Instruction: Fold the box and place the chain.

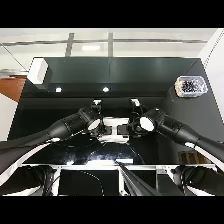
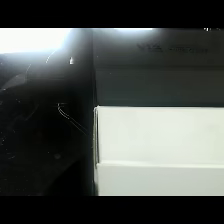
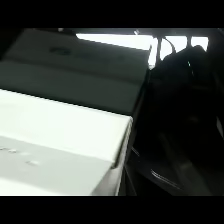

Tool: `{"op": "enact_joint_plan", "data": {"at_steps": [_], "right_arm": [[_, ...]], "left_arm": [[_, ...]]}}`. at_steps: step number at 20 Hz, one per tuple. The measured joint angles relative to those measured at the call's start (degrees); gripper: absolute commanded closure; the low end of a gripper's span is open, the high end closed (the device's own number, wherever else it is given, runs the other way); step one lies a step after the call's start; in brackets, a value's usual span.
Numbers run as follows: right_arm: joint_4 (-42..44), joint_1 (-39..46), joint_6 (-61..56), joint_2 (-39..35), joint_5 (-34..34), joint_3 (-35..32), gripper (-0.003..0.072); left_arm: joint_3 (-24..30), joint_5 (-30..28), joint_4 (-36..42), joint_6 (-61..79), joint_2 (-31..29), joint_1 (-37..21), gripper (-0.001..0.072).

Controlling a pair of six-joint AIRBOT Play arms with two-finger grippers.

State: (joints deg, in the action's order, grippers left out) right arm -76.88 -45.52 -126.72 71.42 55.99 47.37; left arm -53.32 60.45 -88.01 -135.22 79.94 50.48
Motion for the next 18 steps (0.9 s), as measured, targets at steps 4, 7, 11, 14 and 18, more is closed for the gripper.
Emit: {"op": "enact_joint_plan", "data": {"at_steps": [4,7,11,14,18], "right_arm": [[-1.0,-0.3,-3.4,1.6,1.9,0.4,0.0479],[-1.2,-0.4,-4.9,2.6,2.8,0.7,0.0479],[-1.5,-0.4,-5.7,4.4,4.3,2.7,0.0479],[-2.4,-0.4,-6.5,5.6,5.4,3.9,0.0507],[-2.9,-0.6,-7.1,6.8,5.8,4.5,0.0508]], "left_arm": [[0.0,0.1,0.0,0.0,0.0,0.0,0.0681],[0.0,0.1,0.0,-0.1,0.0,0.0,0.0681],[0.0,0.2,0.1,-0.1,0.0,0.0,0.0681],[0.0,0.2,0.2,-0.1,0.0,0.0,0.0682],[0.0,0.1,0.2,-0.1,0.0,0.0,0.0682]]}}
